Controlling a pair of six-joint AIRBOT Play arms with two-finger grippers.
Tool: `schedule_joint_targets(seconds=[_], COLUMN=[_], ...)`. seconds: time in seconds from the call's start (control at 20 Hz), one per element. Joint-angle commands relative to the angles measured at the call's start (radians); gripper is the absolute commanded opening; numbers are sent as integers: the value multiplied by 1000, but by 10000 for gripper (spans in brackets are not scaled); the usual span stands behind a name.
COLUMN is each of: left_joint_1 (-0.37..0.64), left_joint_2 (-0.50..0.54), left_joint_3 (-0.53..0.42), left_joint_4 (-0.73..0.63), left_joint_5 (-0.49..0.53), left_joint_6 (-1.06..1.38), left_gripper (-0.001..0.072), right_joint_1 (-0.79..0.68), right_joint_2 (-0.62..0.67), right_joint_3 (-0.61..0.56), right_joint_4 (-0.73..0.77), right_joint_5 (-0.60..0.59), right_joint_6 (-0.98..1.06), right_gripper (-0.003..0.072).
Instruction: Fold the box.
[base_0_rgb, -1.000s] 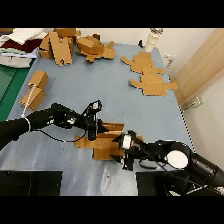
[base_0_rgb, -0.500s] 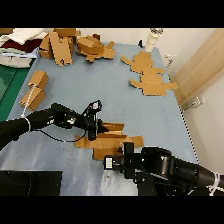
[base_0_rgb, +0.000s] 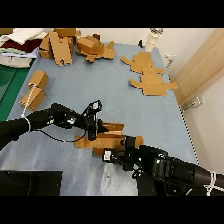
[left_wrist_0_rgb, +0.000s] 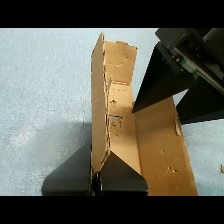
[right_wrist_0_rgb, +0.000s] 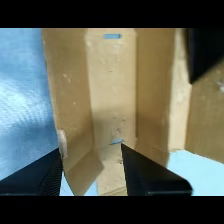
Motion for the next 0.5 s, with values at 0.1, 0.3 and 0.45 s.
schedule_joint_targets(seconds=[0.1, 0.3, 0.45], left_joint_1=[0, 0, 0], left_joint_2=[-1, -1, -1], left_joint_3=[0, 0, 0], left_joint_4=[0, 0, 0], left_joint_5=[0, 0, 0], left_joint_6=[0, 0, 0], left_gripper=[15, 15, 15], right_joint_1=[2, 1, -46], right_joint_2=[3, 57, 163], right_joint_3=[4, -29, -140], right_joint_4=[13, -45, -23], right_joint_5=[32, -18, -161], right_joint_6=[40, 163, 110], right_gripper=[558, 558, 557])
